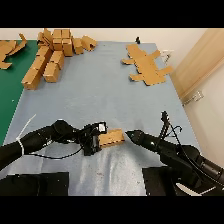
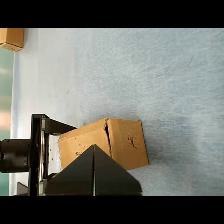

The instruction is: Fold the box.

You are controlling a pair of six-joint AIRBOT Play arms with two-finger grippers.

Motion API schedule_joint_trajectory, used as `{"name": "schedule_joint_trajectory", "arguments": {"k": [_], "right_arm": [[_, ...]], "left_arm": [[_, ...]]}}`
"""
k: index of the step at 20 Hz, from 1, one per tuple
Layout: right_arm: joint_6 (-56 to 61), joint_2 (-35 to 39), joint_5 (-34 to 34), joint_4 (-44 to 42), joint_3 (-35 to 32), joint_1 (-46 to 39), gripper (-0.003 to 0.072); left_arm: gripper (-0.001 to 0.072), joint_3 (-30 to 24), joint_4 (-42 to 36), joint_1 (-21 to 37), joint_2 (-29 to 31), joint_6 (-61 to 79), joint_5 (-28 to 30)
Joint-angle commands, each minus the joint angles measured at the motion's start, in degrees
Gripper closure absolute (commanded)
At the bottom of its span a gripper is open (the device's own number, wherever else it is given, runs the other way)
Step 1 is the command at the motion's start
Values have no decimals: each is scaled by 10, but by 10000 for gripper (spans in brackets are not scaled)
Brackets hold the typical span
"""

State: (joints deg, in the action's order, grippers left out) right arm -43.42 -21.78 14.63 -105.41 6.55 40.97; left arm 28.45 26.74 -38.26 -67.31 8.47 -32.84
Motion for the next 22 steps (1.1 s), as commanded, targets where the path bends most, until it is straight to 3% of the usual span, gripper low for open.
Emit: {"name": "schedule_joint_trajectory", "arguments": {"k": [1, 22], "right_arm": [[1, 0, 0, 0, 0, 1, 684], [1, 0, 0, 0, 0, 0, 684]], "left_arm": [[-5, 1, 0, 0, 0, 0, -3], [-4, 5, -2, -20, 0, -37, 25]]}}
